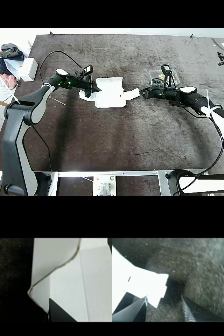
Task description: Fold the box and place the chain.
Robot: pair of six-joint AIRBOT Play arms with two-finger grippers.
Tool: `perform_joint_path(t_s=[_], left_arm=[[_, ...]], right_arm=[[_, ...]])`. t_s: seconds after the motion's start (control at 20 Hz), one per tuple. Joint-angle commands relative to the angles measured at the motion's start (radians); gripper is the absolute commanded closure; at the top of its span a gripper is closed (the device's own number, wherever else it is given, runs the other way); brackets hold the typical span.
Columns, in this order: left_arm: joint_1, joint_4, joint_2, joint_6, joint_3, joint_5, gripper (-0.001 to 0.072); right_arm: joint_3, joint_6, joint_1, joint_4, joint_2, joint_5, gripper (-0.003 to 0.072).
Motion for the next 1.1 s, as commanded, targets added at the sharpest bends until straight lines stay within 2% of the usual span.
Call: perform_joint_path(t_s=[0.0,0.2,0.35,0.55,0.6,0.65,0.8,1.05], left_arm=[[0.000,0.007,0.000,0.004,-0.002,0.000,0.0697],[0.000,0.006,0.000,0.004,-0.002,-0.003,0.0697],[0.000,0.006,0.000,0.004,-0.002,-0.002,0.0697],[0.000,0.006,0.000,0.004,-0.002,-0.004,0.0696],[0.000,0.006,0.000,0.004,-0.002,-0.003,0.0697],[0.000,0.004,0.000,0.004,-0.002,0.001,0.0697],[0.000,0.007,0.000,0.004,-0.002,0.004,0.0697],[0.000,0.008,0.000,0.004,-0.002,0.005,0.0697]], right_arm=[[0.001,-0.256,0.026,0.058,0.001,0.011,0.0218],[0.001,-0.553,0.077,0.076,0.001,0.084,0.0199],[0.001,-0.689,0.121,0.074,0.001,0.084,0.0200],[0.001,-0.701,0.160,0.072,0.001,0.090,0.0199],[0.001,-0.701,0.171,0.058,0.001,0.090,0.0115],[0.001,-0.702,0.181,0.018,0.001,0.090,-0.0020],[0.001,-0.702,0.220,-0.098,-0.019,0.089,-0.0018],[0.001,-0.715,0.260,-0.134,-0.061,0.068,-0.0017]])
